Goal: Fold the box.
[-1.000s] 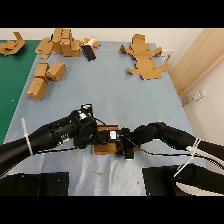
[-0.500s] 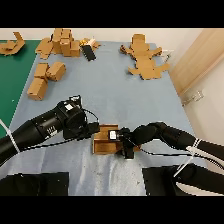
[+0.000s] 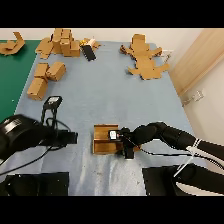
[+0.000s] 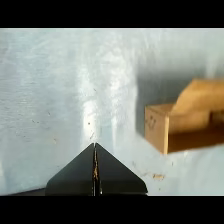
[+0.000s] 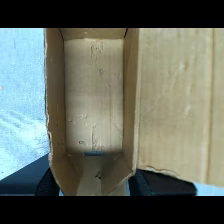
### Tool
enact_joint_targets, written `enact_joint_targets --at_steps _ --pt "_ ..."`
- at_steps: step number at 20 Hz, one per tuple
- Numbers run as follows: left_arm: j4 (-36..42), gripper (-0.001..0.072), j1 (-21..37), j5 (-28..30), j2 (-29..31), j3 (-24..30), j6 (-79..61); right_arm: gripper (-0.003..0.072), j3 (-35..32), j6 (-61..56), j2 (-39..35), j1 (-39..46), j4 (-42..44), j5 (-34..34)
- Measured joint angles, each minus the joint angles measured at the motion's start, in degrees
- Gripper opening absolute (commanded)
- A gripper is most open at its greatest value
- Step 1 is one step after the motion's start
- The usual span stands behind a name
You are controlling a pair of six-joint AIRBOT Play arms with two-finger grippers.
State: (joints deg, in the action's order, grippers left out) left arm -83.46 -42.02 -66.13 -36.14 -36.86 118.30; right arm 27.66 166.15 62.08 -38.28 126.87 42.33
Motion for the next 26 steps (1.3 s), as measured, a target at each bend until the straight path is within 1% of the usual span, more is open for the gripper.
enact_joint_targets --at_steps 2,3,5,7,10,11,12,13,14,17,20,23,26 --pt "6.8 0.0010 4.8 2.9 6.2 6.3 -11.8 0.0521 0.0 0.0 0.0 0.0 0.0 0.0" --pt "9.4 0.0010 7.1 4.5 8.0 8.9 -17.5 0.0522 0.0 0.0 0.0 0.0 0.0 0.0" --pt "13.6 0.0010 10.9 7.8 9.4 13.0 -29.4 0.0522 0.0 0.0 0.0 0.0 0.0 0.0" --pt "16.1 0.0011 12.8 13.0 8.3 15.3 -39.8 0.0521 0.0 0.0 0.0 0.0 0.0 0.0" --pt "18.1 0.0012 12.8 24.6 4.7 16.8 -51.9 0.0521 0.0 0.0 0.0 0.0 0.0 0.0" --pt "18.4 0.0043 11.9 28.7 3.3 17.0 -55.6 0.0521 0.0 0.0 0.0 0.0 0.0 0.0" --pt "18.9 0.0347 10.7 32.5 1.8 17.2 -60.2 0.0522 0.0 0.0 0.0 0.0 0.0 0.0" --pt "19.1 0.0604 9.3 35.2 0.4 17.3 -65.0 0.0522 0.0 0.0 0.0 0.0 0.0 0.0" --pt "19.2 0.0665 7.5 37.2 -1.2 17.4 -70.2 0.0521 0.0 0.0 0.0 0.0 0.0 0.0" --pt "19.4 0.0665 3.2 39.3 -6.0 17.6 -80.8 0.0522 0.0 0.0 0.0 0.0 0.0 0.0" --pt "19.6 0.0647 0.7 41.3 -10.2 17.6 -85.7 0.0522 0.0 0.0 0.0 0.0 0.0 0.0" --pt "19.4 0.0647 -0.2 42.4 -12.1 17.6 -87.4 0.0522 0.0 0.0 0.0 0.0 0.0 0.0" --pt "19.3 0.0646 -0.6 43.6 -11.6 17.7 -84.7 0.0522 0.0 0.0 0.0 0.0 0.0 0.0"
